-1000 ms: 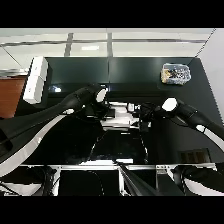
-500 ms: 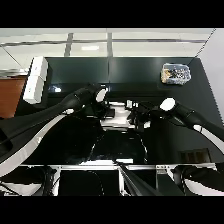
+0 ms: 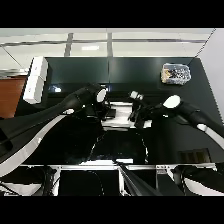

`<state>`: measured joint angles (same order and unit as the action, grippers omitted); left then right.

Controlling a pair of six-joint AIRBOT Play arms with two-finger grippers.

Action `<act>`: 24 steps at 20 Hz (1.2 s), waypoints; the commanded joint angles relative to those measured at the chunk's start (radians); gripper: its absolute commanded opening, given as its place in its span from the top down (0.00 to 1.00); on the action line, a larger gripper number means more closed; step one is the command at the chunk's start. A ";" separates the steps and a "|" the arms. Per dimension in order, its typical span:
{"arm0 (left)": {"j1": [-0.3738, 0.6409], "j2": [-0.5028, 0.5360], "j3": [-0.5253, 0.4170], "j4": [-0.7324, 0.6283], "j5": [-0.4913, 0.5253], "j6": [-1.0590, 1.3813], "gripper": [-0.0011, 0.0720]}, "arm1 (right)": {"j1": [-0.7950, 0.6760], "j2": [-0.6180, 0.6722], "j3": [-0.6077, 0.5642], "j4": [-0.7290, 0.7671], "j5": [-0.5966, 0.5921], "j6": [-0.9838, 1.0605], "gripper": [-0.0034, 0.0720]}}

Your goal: Fold the box and place the chain.

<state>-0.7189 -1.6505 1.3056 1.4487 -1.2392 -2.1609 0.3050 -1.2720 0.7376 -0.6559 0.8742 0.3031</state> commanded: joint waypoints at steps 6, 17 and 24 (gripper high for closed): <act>0.000 -0.004 0.001 0.006 0.001 0.000 0.95 | -0.557 0.169 -0.105 -0.179 0.187 0.891 0.93; 0.001 -0.016 0.001 0.005 -0.002 0.000 0.95 | -0.269 -0.119 -0.147 0.211 0.142 0.740 0.93; 0.001 -0.016 0.001 0.005 -0.003 0.000 0.95 | -0.235 -0.119 0.029 0.212 0.308 0.710 0.24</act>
